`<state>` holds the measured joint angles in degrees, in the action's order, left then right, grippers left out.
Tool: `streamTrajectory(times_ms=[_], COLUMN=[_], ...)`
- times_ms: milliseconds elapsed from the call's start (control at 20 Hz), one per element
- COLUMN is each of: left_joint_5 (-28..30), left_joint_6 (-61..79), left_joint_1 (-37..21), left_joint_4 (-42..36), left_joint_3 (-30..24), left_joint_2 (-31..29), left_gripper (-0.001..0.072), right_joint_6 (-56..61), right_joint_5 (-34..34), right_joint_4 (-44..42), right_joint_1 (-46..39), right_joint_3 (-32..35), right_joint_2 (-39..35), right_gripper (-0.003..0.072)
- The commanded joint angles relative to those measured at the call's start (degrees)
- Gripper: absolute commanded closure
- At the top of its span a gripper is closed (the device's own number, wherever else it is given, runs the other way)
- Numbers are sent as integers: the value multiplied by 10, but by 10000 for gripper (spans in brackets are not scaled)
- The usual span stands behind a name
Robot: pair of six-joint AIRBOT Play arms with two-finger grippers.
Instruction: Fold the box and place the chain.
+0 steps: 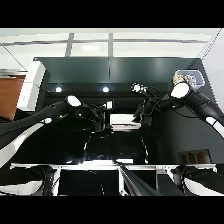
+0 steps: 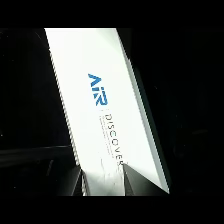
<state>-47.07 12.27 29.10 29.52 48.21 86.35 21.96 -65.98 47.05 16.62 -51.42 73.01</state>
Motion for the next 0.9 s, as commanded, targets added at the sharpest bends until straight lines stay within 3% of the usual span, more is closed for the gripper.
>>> streamTrajectory(times_ms=[0,650,750,850], left_joint_5=[1,1,1,1], left_joint_6=[-1,-1,-1,-1], left_joint_1=[0,0,0,0], left_joint_4=[0,-1,-1,-1], left_joint_3=[1,1,1,1], left_joint_2=[0,0,0,0], left_gripper=[321,321,320,319], right_joint_6=[6,8,8,8], right_joint_5=[-4,-9,-11,-11], right_joint_4=[2,25,27,27], right_joint_1=[0,0,0,0], right_joint_3=[0,0,0,0], right_joint_2=[0,0,0,0], right_gripper=[412,411,282,283])
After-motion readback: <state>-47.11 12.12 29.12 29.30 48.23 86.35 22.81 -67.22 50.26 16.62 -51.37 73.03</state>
